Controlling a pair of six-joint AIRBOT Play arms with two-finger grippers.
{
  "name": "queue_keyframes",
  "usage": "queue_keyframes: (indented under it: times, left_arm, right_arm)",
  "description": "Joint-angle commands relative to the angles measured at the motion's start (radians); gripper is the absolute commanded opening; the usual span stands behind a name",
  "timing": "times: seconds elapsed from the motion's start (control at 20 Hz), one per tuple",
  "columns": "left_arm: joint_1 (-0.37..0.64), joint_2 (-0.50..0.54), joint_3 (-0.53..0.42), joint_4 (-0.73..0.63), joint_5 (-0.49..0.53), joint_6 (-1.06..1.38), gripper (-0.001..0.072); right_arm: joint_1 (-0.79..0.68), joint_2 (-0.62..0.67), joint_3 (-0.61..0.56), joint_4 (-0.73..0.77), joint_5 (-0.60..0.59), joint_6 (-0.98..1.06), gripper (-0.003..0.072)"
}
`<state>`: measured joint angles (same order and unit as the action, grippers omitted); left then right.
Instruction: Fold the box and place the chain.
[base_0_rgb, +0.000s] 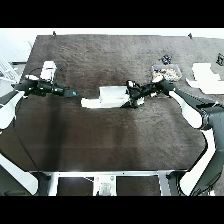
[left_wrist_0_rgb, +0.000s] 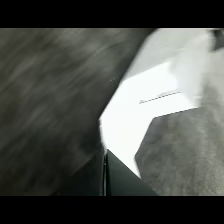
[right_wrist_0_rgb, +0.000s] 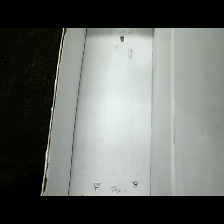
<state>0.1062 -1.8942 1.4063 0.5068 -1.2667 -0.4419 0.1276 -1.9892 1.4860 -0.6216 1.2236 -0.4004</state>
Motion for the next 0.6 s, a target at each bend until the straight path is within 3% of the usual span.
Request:
queue_keyframes:
  times: [0.0,0.35,0.55]
  left_arm:
    - [-0.017,0.011,-0.002,0.203,0.087,-0.3,0.0016]
    - [-0.046,0.018,0.0,0.291,0.092,-0.47,0.0016]
    - [-0.147,0.018,0.0,0.306,0.116,-0.49,0.0017]
  right_arm:
    - [0.0,0.0,0.0,0.0,0.0,0.0,0.0585]
    - [0.0,0.0,0.0,0.0,0.0,0.0,0.0585]
    - [0.0,0.0,0.0,0.0,0.0,0.0,0.0585]
